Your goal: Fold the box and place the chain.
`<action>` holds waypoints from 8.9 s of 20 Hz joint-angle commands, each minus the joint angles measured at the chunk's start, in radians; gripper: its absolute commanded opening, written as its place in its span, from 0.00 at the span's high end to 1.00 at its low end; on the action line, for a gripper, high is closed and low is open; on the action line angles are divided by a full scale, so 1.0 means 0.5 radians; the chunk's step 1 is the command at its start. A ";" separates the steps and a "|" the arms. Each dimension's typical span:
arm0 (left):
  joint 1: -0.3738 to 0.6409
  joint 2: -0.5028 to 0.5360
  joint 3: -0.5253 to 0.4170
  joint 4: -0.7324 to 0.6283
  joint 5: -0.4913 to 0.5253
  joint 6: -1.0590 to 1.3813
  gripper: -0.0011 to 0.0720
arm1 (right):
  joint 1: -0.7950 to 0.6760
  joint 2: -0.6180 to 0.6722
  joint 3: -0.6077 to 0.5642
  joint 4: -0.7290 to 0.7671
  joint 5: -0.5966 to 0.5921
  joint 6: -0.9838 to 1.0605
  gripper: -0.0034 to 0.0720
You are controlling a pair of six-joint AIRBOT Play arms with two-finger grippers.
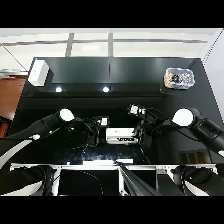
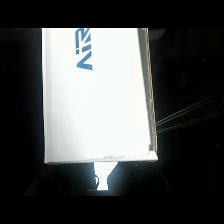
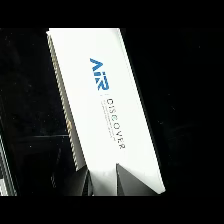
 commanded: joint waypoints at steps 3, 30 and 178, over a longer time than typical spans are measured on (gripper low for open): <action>-0.002 -0.002 -0.001 0.000 0.000 0.000 0.32 | 0.008 -0.002 -0.002 0.000 0.014 0.000 0.73; -0.002 -0.002 -0.001 0.000 0.000 0.000 0.32 | 0.097 -0.005 -0.017 -0.092 -0.045 0.249 0.35; 2.211 0.333 0.458 0.886 -0.026 -1.996 0.43 | -1.100 0.325 -0.073 0.580 0.049 1.427 0.90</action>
